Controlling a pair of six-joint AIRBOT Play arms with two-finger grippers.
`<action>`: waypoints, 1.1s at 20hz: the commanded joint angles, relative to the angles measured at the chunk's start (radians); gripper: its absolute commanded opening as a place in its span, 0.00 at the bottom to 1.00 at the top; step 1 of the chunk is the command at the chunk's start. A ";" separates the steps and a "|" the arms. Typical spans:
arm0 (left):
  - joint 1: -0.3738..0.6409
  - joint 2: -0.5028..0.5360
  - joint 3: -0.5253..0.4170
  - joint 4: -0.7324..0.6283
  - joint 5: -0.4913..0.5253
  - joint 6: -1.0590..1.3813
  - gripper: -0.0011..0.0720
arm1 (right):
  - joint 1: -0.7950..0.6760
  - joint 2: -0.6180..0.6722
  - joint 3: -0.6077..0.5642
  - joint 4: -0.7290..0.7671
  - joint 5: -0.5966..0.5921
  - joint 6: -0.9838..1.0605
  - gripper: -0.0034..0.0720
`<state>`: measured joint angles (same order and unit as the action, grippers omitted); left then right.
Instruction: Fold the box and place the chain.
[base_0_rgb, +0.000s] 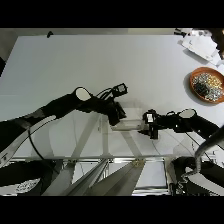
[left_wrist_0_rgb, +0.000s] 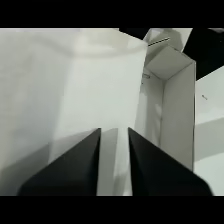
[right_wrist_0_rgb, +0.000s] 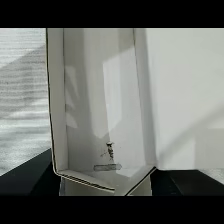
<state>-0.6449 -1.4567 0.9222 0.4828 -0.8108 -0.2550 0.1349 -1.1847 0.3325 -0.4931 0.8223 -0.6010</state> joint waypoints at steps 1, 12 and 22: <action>0.067 0.111 0.001 0.127 -0.098 -0.029 0.42 | 0.000 0.000 0.001 -0.001 0.000 -0.002 0.63; 0.084 0.125 -0.045 0.476 -0.323 -0.107 0.71 | 0.000 0.000 0.001 -0.001 0.001 -0.002 0.63; 0.034 0.083 -0.086 0.346 -0.125 0.238 0.71 | 0.000 0.000 0.001 -0.001 0.001 -0.002 0.63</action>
<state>-0.5865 -1.3594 0.8417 0.9009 -1.0084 -0.1333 0.1349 -1.1847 0.3325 -0.4938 0.8227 -0.6025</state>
